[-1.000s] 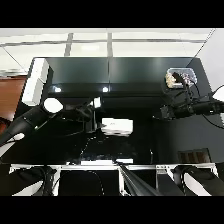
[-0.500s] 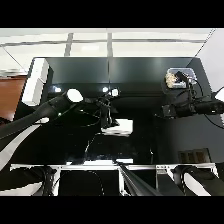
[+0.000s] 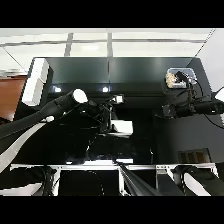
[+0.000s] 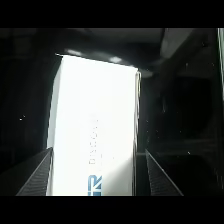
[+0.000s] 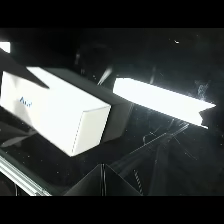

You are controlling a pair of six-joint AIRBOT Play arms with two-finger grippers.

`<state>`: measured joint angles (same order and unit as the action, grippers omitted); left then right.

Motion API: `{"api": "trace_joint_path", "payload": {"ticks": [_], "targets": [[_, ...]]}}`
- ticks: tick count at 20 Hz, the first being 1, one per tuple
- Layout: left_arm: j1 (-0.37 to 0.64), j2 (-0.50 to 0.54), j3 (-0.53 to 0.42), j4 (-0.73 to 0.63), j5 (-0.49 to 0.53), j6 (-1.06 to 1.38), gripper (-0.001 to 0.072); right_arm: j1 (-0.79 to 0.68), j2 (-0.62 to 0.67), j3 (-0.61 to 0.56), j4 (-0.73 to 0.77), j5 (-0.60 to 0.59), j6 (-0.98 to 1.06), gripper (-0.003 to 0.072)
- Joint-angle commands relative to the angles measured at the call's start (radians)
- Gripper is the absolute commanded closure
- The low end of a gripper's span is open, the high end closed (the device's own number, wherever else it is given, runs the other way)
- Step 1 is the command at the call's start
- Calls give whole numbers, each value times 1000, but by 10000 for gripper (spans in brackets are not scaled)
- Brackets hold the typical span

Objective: Fold the box and place the chain.

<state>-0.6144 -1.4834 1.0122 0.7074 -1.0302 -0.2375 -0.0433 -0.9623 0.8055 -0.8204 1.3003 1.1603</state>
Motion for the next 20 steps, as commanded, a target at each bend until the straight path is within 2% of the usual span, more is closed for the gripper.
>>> {"api": "trace_joint_path", "payload": {"ticks": [1, 6, 9, 10, 12, 13, 14, 16, 20], "targets": [[-45, -2, 36, 127, -14, -48, -2, 0, 1, 1, 0, 0, 0, 674], [-132, -36, 87, 348, -18, -281, -2, 0, 1, 1, 0, 0, 0, 674], [-163, -70, 95, 406, -6, -407, 3, 0, 1, 1, 0, -1, 0, 674], [-169, -78, 97, 428, 9, -455, 31, 0, 1, 1, 0, -1, 0, 673], [-169, -80, 110, 480, 8, -545, 231, 0, 1, 1, 0, -1, 0, 674], [-159, -74, 130, 526, -27, -610, 323, 0, 1, 1, 0, -1, 0, 674], [-141, -59, 145, 565, -60, -666, 352, 0, 1, 1, 0, -1, 0, 674], [-69, 6, 151, 632, -128, -775, 359, 0, 1, 1, -1, -1, 0, 674], [226, 171, 141, 658, -357, -944, 360, 0, 1, 1, 0, 1, 0, 675]]}}
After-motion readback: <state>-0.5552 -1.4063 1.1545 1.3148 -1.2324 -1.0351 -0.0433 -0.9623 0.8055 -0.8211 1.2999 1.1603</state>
